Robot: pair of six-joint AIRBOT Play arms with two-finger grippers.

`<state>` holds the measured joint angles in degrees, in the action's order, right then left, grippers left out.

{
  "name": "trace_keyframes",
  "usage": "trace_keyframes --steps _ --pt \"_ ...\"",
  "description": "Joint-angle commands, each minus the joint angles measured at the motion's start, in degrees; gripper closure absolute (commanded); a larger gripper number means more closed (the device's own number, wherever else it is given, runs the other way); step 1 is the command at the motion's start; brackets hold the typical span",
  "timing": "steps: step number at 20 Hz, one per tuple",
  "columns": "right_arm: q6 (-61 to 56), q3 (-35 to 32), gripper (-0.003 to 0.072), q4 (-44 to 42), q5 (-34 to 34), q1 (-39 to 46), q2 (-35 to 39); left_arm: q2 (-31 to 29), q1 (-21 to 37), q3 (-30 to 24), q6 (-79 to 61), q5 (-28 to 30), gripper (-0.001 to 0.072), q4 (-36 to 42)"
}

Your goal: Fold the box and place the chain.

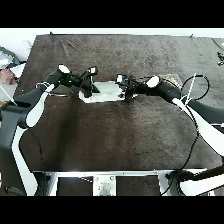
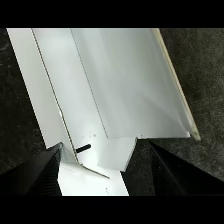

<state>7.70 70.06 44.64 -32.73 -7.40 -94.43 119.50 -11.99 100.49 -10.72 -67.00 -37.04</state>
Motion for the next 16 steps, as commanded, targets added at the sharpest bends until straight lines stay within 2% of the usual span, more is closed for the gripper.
trace_keyframes --steps 1,10,13,16 --pt "0.2 0.4 0.0092 0.2 -1.4 1.0 -0.2 0.0 0.0 0.1 0.0 -0.1 0.0695 -0.1" --pt "2.3 0.6 0.0093 -0.1 -2.7 2.1 -0.6 0.0 0.0 0.0 0.0 -0.1 0.0695 0.0" --pt "1.1 5.6 0.0093 0.0 -8.3 2.1 -4.5 0.0 0.0 0.0 0.2 -0.1 0.0695 0.0" --pt "0.6 8.3 0.0093 -0.5 -9.2 2.3 -6.2 0.0 0.0 0.1 0.2 -1.6 0.0695 0.0"
